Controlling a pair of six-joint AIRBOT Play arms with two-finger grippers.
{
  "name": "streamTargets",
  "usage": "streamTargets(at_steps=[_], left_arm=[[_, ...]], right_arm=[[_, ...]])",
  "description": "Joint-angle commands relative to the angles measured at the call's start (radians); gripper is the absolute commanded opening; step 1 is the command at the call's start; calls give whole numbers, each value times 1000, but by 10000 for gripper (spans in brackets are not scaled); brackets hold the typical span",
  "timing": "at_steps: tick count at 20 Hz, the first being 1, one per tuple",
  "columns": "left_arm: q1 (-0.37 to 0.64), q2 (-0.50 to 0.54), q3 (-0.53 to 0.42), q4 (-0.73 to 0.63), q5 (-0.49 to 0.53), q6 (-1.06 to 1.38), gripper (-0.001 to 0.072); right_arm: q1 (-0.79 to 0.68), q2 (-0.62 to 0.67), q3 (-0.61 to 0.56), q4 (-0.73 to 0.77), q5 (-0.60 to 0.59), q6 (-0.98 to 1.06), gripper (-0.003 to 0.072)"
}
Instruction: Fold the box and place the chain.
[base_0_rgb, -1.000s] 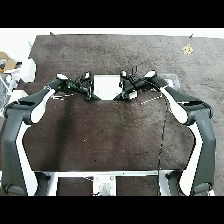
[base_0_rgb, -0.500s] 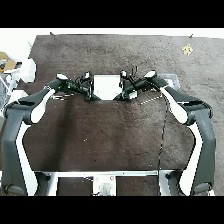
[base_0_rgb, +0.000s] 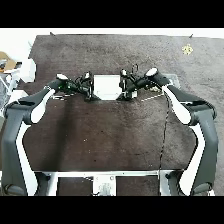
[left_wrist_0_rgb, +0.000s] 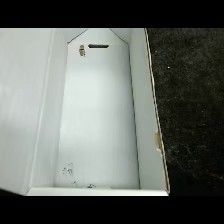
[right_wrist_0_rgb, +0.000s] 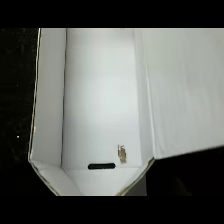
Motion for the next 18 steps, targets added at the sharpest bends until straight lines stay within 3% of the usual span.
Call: streamTargets(at_steps=[1,6,7,9,10,13,18], left_arm=[[0,0,0,0,-1,0,358],[0,0,0,0,-1,0,358],[0,0,0,0,-1,0,358],[0,0,0,0,-1,0,358],[0,0,0,0,-1,0,358],[0,0,0,0,-1,0,357],[0,0,0,0,-1,0,358]], right_arm=[[-6,45,1,-144,1,138,680],[-29,177,1,-232,97,333,670],[-29,206,1,-226,119,358,615],[-28,236,1,-130,137,363,70],[-27,234,1,-23,129,360,2],[-3,185,1,222,13,276,2],[6,113,1,229,-244,257,3]])
